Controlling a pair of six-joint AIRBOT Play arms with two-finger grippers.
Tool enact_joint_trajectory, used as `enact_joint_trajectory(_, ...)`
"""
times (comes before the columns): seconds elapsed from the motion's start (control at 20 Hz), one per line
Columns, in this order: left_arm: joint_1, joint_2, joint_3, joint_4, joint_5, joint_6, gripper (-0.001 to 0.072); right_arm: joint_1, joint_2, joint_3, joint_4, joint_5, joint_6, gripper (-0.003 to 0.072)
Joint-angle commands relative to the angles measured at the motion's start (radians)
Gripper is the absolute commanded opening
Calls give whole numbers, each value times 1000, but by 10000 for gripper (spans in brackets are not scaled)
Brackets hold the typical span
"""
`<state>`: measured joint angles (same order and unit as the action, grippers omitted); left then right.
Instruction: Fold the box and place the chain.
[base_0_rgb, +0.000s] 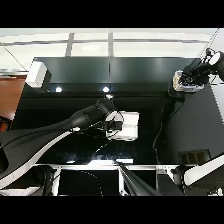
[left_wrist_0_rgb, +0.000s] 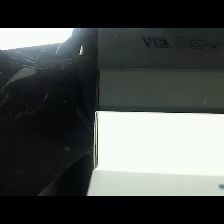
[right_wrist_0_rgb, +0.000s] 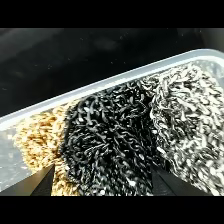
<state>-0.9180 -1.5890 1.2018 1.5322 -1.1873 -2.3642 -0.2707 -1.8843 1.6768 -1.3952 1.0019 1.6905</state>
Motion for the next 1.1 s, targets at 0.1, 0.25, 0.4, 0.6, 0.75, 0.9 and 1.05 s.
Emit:
enact_joint_trajectory(0.1, 0, 0, 0, 0, 0, 0, 21, -2, -48, 18, 10, 42, -48, 614)
enact_joint_trajectory(0.25, 0, 0, 0, 0, 0, 0, 21, -2, -32, 18, 10, 47, -50, 61)
enact_joint_trajectory(0.4, 0, 0, 0, 0, 0, 0, 21, -2, 32, 18, 3, 57, -92, 3)
enact_joint_trajectory(0.6, 0, 0, 0, 0, 0, 0, 21, -2, 171, 18, 3, 50, -157, 3)
enact_joint_trajectory(0.75, 0, 0, 0, 0, 0, 0, 21, -2, 273, 18, 3, 19, -181, 2)
enact_joint_trajectory(0.9, 0, 0, 0, 0, 0, 0, 21, -2, 362, 18, 8, -13, -181, 2)
enact_joint_trajectory(1.05, 0, 0, 0, 0, 0, 0, 21, -1, 475, 18, 41, 93, -223, 2)
